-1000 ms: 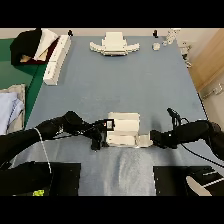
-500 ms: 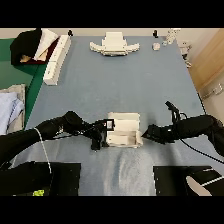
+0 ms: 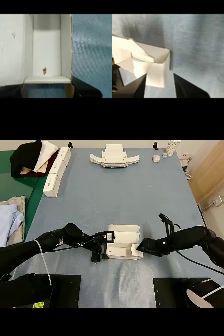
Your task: Fold the box.
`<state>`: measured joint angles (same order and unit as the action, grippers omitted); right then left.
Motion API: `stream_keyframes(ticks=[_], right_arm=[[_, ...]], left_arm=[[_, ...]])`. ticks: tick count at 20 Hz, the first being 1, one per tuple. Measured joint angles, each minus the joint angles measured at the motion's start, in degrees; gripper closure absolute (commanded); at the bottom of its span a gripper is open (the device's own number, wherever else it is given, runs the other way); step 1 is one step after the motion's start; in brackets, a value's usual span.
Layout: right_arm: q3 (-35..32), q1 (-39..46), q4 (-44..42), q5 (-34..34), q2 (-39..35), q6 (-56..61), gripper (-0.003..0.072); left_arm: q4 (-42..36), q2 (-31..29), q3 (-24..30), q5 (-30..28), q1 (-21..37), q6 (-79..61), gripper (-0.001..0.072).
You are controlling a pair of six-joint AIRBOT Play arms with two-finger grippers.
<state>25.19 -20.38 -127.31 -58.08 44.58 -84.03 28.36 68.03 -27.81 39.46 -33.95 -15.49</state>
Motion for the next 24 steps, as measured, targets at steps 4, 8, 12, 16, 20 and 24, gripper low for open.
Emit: stream_keyframes(ticks=[4, 8, 12, 16, 20, 24], right_arm=[[3.6, -8.3, 5.7, 3.6, 4.5, 5.6, 0.0179], [9.9, -17.3, 17.8, 3.7, 11.1, 17.9, 0.0189], [17.4, -26.7, 32.0, -2.5, 18.5, 32.5, 0.0190], [22.9, -32.9, 39.8, -7.7, 24.9, 43.1, 0.0221], [24.8, -35.0, 42.6, -9.9, 27.8, 49.0, 0.0482], [25.4, -35.5, 44.2, -11.9, 28.6, 51.5, 0.0683]], left_arm=[[0.0, 0.0, 0.0, 0.0, 0.0, 0.0, 0.0250], [0.0, 0.0, 0.0, 0.0, 0.0, 0.0, 0.0250], [0.0, 0.0, 0.0, 0.0, 0.0, 0.0, 0.0250], [0.0, 0.0, 0.0, 0.0, 0.0, 0.0, 0.0250], [0.0, 0.0, 0.0, 0.0, 0.0, 0.0, 0.0250], [-0.1, 0.0, 0.0, 0.0, 0.0, 0.0, 0.0250]])
